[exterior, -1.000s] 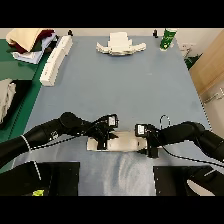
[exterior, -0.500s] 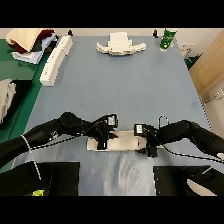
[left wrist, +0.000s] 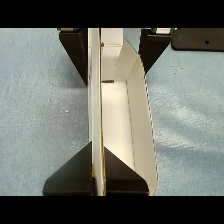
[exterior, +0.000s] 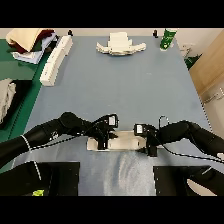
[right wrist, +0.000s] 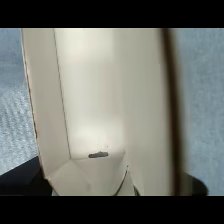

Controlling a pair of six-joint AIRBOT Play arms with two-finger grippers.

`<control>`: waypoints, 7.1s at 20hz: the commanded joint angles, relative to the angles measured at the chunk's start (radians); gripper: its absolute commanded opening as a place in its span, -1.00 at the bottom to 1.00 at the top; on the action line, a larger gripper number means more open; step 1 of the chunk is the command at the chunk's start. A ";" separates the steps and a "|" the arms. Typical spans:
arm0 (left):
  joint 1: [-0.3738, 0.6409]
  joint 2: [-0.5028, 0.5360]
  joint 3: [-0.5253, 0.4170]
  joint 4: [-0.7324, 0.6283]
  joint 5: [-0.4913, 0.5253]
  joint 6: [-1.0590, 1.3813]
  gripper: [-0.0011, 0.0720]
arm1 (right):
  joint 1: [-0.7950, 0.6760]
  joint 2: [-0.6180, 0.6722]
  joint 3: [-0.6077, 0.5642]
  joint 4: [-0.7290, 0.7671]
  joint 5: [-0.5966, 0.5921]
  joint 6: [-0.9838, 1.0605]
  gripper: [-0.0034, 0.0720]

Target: Fold the box.

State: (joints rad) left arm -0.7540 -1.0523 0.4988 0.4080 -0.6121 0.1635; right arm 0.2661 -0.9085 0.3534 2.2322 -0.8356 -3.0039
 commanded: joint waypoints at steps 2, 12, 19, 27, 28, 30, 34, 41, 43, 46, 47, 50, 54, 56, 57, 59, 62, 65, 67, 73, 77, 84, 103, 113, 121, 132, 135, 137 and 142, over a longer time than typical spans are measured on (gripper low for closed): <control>0.000 0.000 0.000 0.000 0.000 0.000 -0.93 | 0.003 -0.001 -0.012 -0.002 0.014 0.000 0.53; 0.000 0.000 0.000 0.000 0.000 0.000 -0.93 | 0.011 0.000 -0.010 -0.007 0.012 0.000 0.45; 0.000 0.000 0.000 0.000 0.000 0.000 -0.93 | 0.010 0.000 -0.010 -0.010 0.012 0.000 0.45; 0.000 0.000 0.000 0.000 0.000 0.000 -0.93 | 0.010 0.000 -0.010 -0.011 0.013 0.000 0.45; 0.000 0.000 0.000 0.000 0.000 0.000 -0.93 | 0.010 0.000 -0.010 -0.011 0.012 0.000 0.45; 0.000 0.000 0.000 -0.001 0.000 0.000 -0.93 | 0.010 0.000 -0.010 -0.011 0.013 0.000 0.45; 0.000 0.000 0.000 -0.011 0.002 0.000 -0.93 | 0.010 0.000 -0.010 -0.011 0.012 0.000 0.45; 0.000 0.001 0.000 -0.011 0.003 -0.016 0.33 | 0.010 0.000 -0.010 -0.011 0.012 0.000 0.45; 0.001 0.006 0.000 -0.003 0.003 -0.029 0.33 | 0.010 0.000 -0.010 -0.011 0.013 0.000 0.45; 0.011 0.063 0.000 0.128 -0.004 -0.236 0.33 | 0.010 0.000 -0.010 -0.011 0.013 0.000 0.45; 0.027 0.098 0.000 0.232 -0.023 -0.369 0.34 | 0.010 0.000 -0.010 -0.011 0.013 0.000 0.45; 0.101 0.232 0.001 0.514 -0.193 -0.810 0.84 | 0.010 0.000 -0.010 -0.011 0.012 0.000 0.45; 0.148 0.391 0.001 0.533 -0.403 -1.181 -0.02 | 0.010 0.000 -0.010 -0.011 0.012 0.000 0.45; 0.127 0.413 0.001 0.417 -0.429 -1.185 -0.35 | 0.010 0.000 -0.010 -0.011 0.013 0.000 0.45; 0.105 0.405 0.001 0.342 -0.419 -1.185 -0.35 | 0.010 0.000 -0.010 -0.011 0.012 0.000 0.45; 0.047 0.363 0.001 0.244 -0.354 -1.186 -0.35 | 0.010 0.000 -0.010 -0.011 0.012 0.000 0.45; -0.009 0.248 0.015 0.172 -0.212 -1.212 -0.35 | 0.010 0.000 -0.010 -0.011 0.012 0.000 0.45; -0.001 0.124 0.090 0.164 -0.142 -1.212 -0.35 | 0.010 0.000 -0.010 -0.011 0.012 0.000 0.45; 0.002 0.049 0.152 0.164 -0.108 -1.211 -0.35 | 0.010 0.000 -0.010 -0.011 0.012 0.000 0.45; 0.072 -0.114 0.227 0.167 -0.095 -1.219 -0.35 | 0.010 0.000 -0.010 -0.011 0.013 0.000 0.45; 0.140 -0.173 0.227 0.168 -0.175 -1.257 -0.35 | 0.010 0.000 -0.010 -0.011 0.012 0.000 0.45; 0.130 -0.266 0.228 0.151 -0.203 -1.257 -0.35 | 0.010 0.000 -0.010 -0.011 0.013 0.000 0.45; 0.177 -0.264 0.512 0.160 -0.520 -1.064 -0.32 | 0.010 0.000 -0.010 -0.011 0.012 0.000 0.45; 0.307 -0.096 0.492 0.265 -0.677 -0.653 -0.32 | 0.010 0.000 -0.010 -0.011 0.012 0.000 0.45; 0.311 0.116 0.069 0.307 -0.366 -0.305 0.49 | 0.010 0.000 -0.010 -0.012 0.012 0.000 0.45; 0.074 0.122 -0.109 0.183 -0.071 -0.092 0.46 | 0.010 0.000 -0.010 -0.014 0.013 0.000 0.45; 0.048 0.082 -0.109 0.158 -0.015 -0.092 0.46 | 0.010 0.000 -0.010 -0.014 0.012 0.000 0.45; 0.028 0.072 -0.109 0.151 0.009 -0.093 0.02 | 0.010 0.000 -0.010 -0.014 0.013 0.000 0.45; -0.017 0.069 -0.109 0.064 0.037 -0.091 -0.33 | 0.010 0.000 -0.010 -0.014 0.012 0.000 0.45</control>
State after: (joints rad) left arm -0.7460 -0.9771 0.3901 0.5362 -0.6071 0.0700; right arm 0.2764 -0.9085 0.3428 2.2177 -0.8234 -3.0039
